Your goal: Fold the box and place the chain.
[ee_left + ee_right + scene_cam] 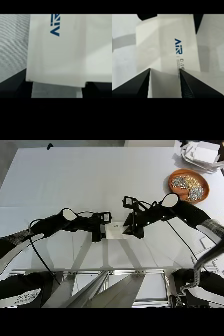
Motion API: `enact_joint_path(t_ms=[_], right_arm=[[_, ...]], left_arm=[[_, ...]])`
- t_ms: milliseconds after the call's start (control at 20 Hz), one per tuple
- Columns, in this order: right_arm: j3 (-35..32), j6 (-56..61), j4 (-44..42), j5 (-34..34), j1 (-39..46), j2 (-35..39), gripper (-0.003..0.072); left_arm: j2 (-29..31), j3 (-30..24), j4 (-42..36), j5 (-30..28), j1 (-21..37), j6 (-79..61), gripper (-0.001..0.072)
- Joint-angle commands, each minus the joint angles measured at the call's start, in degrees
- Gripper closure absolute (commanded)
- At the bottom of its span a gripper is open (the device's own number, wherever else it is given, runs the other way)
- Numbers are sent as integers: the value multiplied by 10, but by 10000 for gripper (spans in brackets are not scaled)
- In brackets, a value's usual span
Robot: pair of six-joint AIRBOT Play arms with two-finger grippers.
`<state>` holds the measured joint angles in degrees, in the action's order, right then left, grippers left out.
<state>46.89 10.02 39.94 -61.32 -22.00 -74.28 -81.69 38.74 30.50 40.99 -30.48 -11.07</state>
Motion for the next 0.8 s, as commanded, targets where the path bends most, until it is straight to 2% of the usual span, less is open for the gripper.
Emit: enact_joint_path(t_ms=[0, 150, 250, 350, 550, 750], right_arm=[[0, -16, 4, 40, -1, 35, 275], [0, -30, 4, 30, -1, 64, 291], [0, -29, 4, 14, -1, 72, 350], [-1, -24, 3, -7, -3, 71, 355], [-1, -24, 9, 0, -34, 69, 347], [-1, 3, 74, 12, -47, 59, 346]], left_arm=[[0, 0, 0, 0, 0, 0, 578], [0, 0, 0, 0, 0, 0, 578], [0, 0, 0, 0, 0, 0, 578], [0, 0, 0, 0, 0, 0, 578], [0, 0, 0, 0, 0, 0, 578], [0, 0, 0, 0, 0, 0, 578]])
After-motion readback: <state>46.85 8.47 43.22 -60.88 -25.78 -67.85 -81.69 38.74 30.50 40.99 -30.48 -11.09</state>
